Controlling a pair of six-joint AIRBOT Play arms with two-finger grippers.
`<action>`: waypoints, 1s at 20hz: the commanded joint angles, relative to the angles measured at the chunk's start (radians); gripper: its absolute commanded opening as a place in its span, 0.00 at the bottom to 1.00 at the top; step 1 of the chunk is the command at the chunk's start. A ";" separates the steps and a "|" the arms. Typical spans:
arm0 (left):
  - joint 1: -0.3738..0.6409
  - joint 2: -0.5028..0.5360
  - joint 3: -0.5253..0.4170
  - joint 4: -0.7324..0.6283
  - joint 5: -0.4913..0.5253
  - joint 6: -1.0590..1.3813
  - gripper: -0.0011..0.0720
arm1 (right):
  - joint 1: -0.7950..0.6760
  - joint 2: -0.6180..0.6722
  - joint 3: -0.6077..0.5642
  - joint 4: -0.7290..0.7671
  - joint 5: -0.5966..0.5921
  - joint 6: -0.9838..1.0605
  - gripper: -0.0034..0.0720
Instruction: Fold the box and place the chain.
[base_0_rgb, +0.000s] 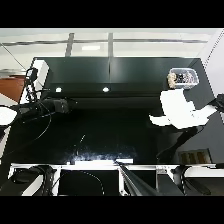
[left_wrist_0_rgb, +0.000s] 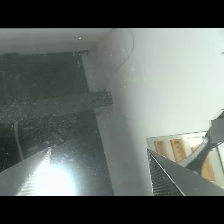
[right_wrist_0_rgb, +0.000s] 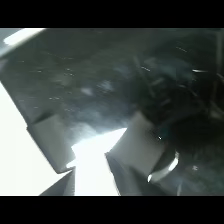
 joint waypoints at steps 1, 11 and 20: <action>-0.001 -0.017 0.000 -0.004 0.000 -0.001 0.97 | -0.002 -0.031 0.022 0.088 0.068 -0.077 0.09; -0.001 -0.017 0.000 -0.080 -0.019 0.000 0.97 | 0.132 0.163 -0.065 0.220 0.268 -0.048 0.08; -0.068 -0.050 0.000 -0.098 -0.040 -0.098 0.96 | 0.619 0.728 -0.541 0.323 -0.176 0.020 0.08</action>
